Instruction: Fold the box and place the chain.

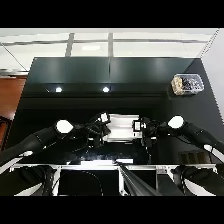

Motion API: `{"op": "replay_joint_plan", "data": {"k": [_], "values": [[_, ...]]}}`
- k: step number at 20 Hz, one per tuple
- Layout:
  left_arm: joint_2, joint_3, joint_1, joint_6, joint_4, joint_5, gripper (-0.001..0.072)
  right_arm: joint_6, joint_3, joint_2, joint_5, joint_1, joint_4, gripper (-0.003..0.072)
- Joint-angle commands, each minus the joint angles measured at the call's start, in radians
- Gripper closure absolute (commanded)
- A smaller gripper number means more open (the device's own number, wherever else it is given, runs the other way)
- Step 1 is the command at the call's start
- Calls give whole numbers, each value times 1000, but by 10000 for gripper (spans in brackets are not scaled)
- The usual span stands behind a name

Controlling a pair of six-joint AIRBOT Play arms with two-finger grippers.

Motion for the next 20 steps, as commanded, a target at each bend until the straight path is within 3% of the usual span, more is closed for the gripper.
{"op": "replay_joint_plan", "data": {"k": [1, 5, 8, 10, 14, 18, 20], "values": [[59, 0, 44, -106, 93, -29, 682, 0, 0, 0, 0, 0, 1, 244], [246, 0, 201, -600, 398, -82, 682, 1, 0, 0, -1, 0, 1, 244], [355, 0, 423, -959, 611, -270, 682, 1, 0, 0, -2, 0, 2, 244], [368, -3, 548, -1023, 675, -420, 683, 5, 0, 0, -6, 0, 2, 244], [311, -82, 648, -1509, 615, -449, 682, 6, 0, 0, -6, 0, 2, 244], [143, -134, 630, -1290, 272, -478, 683, 6, 0, 0, -6, 0, 2, 244], [47, -133, 590, -1238, 200, -465, 683, 5, 0, 0, -6, 0, 2, 244]]}}
